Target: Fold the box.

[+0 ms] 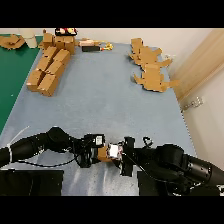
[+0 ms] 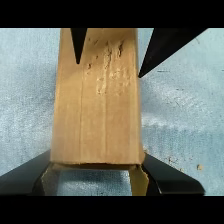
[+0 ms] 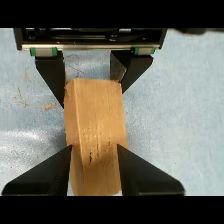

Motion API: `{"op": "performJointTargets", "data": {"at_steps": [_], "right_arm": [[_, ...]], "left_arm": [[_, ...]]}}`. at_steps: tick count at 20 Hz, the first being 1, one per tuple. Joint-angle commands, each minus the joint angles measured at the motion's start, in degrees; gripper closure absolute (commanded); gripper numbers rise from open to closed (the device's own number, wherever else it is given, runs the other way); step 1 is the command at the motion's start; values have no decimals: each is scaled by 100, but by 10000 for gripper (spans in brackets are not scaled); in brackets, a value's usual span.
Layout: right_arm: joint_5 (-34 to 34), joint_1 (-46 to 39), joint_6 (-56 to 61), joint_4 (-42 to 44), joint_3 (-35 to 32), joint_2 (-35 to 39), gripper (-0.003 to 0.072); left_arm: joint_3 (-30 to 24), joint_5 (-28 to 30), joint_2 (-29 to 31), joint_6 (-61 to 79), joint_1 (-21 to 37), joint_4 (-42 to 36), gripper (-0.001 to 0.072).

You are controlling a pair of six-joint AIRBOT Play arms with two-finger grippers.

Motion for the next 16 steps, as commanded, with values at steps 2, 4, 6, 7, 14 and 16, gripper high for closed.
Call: {"op": "performJointTargets", "data": {"at_steps": [2,4,6,7,14,16], "right_arm": [[-7,4,-17,-146,31,-22,291],[-24,4,-17,-151,103,-22,325],[-26,4,-17,-151,166,-22,349],[-26,4,-17,-157,170,-22,392],[-146,4,-15,-70,168,-129,427],[-177,4,-15,57,168,-278,469]], "left_arm": [[4,2,2,2,2,0,201],[4,0,2,2,2,0,201],[4,0,2,2,2,0,201],[4,0,2,2,2,0,201],[4,0,2,2,2,0,201],[4,2,2,2,2,0,201]]}}
